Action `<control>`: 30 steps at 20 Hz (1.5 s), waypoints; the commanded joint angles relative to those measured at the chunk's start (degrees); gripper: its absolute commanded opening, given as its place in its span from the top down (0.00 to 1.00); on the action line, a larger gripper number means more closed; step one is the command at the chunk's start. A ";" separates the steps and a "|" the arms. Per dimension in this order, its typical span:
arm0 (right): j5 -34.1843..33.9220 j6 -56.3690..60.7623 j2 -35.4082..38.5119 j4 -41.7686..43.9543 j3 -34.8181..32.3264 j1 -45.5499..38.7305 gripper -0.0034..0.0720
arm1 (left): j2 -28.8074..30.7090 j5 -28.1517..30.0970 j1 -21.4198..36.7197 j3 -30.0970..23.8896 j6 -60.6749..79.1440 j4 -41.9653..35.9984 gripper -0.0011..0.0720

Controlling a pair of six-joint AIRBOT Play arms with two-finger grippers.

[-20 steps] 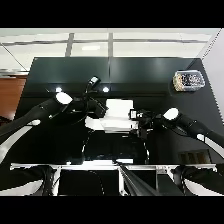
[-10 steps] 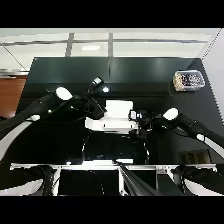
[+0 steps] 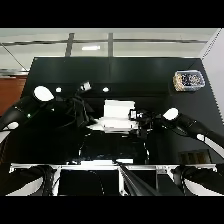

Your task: Fold the box and place the chain.

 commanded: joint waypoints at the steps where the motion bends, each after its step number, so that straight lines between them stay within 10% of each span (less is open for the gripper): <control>1: 0.09 -0.04 -0.02 -0.04 0.02 0.00 0.74 | -1.51 5.81 -3.06 -3.19 12.04 5.79 0.07; 6: 0.07 -0.04 -0.02 -0.04 0.02 0.00 0.74 | -5.55 11.34 -8.81 -3.17 12.00 2.62 0.16; 9: 0.07 -0.04 -0.02 -0.04 0.02 0.00 0.74 | -6.40 11.61 -9.49 -3.17 12.04 -2.19 0.51; 14: 0.07 -0.04 -0.02 -0.04 0.02 0.00 0.74 | -6.38 12.46 -9.44 -3.15 12.02 -2.89 0.53; 16: 0.07 -0.04 -0.02 -0.04 0.02 0.00 0.74 | -6.38 12.48 -9.44 -3.17 12.04 -2.86 0.76; 30: 0.02 -0.04 -0.02 -0.02 0.02 0.00 0.73 | -10.45 13.00 -9.55 -3.17 13.40 -16.50 0.76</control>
